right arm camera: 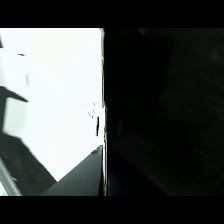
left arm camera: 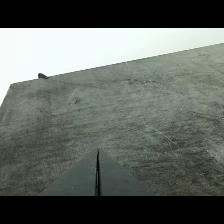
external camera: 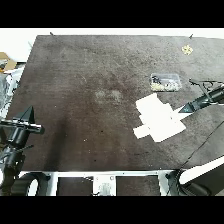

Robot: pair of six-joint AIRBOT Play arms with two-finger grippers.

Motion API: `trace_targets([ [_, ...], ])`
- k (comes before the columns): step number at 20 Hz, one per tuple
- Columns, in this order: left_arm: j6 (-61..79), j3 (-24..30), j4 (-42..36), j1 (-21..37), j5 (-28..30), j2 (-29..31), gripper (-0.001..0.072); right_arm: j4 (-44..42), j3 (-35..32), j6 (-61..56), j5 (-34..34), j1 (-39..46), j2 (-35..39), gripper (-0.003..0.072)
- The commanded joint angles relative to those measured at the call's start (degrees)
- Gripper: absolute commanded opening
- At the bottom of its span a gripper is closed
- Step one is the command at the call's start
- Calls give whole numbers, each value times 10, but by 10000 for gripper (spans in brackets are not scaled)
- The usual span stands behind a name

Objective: Fold the box and place the chain.

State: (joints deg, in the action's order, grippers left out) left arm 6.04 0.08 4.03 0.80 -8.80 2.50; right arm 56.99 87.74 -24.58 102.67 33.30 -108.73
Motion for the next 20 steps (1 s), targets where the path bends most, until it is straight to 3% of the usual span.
trace_targets([
  [1, 0, 0, 0, 0, 0, 0, 11, -92, -69, -14, 3, -16, 54, 0],
  [6, 0, 0, 0, 0, 0, 0, 11, -243, -248, -26, -112, -123, 144, 0],
  [9, 0, -1, 0, 0, 8, 0, 11, -376, -323, -22, -256, -228, 176, 0],
  [12, 0, -2, 0, 0, 10, 0, 11, -465, -326, -22, -394, -325, 171, 1],
  [15, 0, -2, 0, 0, -11, 0, 11, -477, -306, -23, -532, -395, 161, 1],
  [19, 0, -3, -3, 0, -56, 0, 16, -476, -294, -23, -607, -420, 144, 0],
  [20, -9, -6, -13, 0, -63, 0, 265, -470, -294, -22, -618, -419, 141, 0],
])
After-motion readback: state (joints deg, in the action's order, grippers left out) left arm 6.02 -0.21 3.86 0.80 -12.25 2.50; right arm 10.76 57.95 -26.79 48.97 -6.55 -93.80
